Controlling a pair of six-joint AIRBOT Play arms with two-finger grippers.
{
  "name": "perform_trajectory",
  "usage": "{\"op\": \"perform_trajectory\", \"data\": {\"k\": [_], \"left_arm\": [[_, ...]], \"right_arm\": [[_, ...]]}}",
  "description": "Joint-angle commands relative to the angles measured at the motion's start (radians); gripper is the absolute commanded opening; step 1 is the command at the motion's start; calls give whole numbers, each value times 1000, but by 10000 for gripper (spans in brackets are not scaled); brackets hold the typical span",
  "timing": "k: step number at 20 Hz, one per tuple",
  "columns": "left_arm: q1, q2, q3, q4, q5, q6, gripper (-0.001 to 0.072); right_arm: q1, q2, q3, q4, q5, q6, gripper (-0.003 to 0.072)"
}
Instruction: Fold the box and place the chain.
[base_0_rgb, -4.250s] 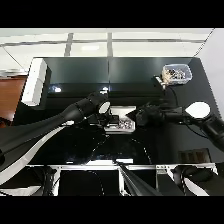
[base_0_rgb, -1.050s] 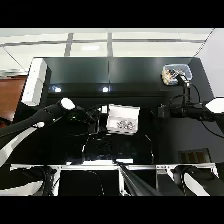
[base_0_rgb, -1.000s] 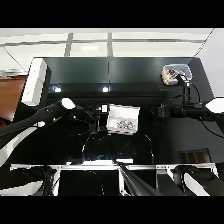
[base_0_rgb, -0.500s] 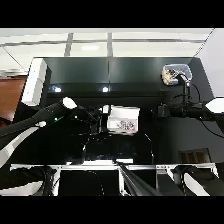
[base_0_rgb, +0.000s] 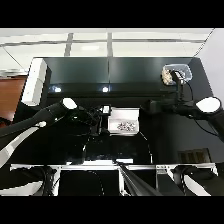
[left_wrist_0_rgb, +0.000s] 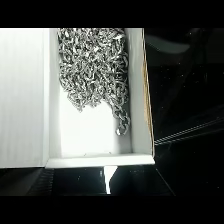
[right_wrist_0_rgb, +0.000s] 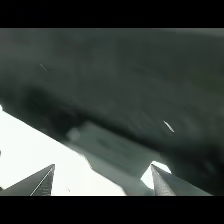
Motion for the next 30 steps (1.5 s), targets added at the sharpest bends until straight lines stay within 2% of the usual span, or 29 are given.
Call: {"op": "perform_trajectory", "data": {"k": [1, 4, 5, 10, 12, 14, 19, 28, 29, 30], "left_arm": [[0, -1, 1, 2, 0, -6, 404], [0, -1, 1, 2, 1, -6, 405], [0, -1, 1, 2, 2, -6, 405], [0, -1, 1, 2, 5, -6, 405], [0, -1, 1, 2, 5, -6, 405], [0, -1, 1, 2, 7, -6, 405], [0, -1, 1, 2, 17, -6, 405], [0, -1, 1, 2, 18, -6, 405], [0, -1, 1, 2, 18, -6, 405], [0, -1, 1, 2, 18, -6, 405]], "right_arm": [[87, -77, 25, 127, -199, 0, 720], [128, -181, 63, 127, -120, -14, 720], [143, -195, 64, 117, -90, -75, 720], [154, -173, 126, -41, 189, -665, 720], [155, -170, 149, -40, 263, -701, 720], [161, -172, 148, -57, 266, -717, 720], [250, -175, 142, -109, 180, -814, 720], [257, -181, 124, -132, 233, -830, 720], [257, -181, 119, -132, 236, -832, 598], [257, -181, 117, -137, 235, -832, 518]]}}
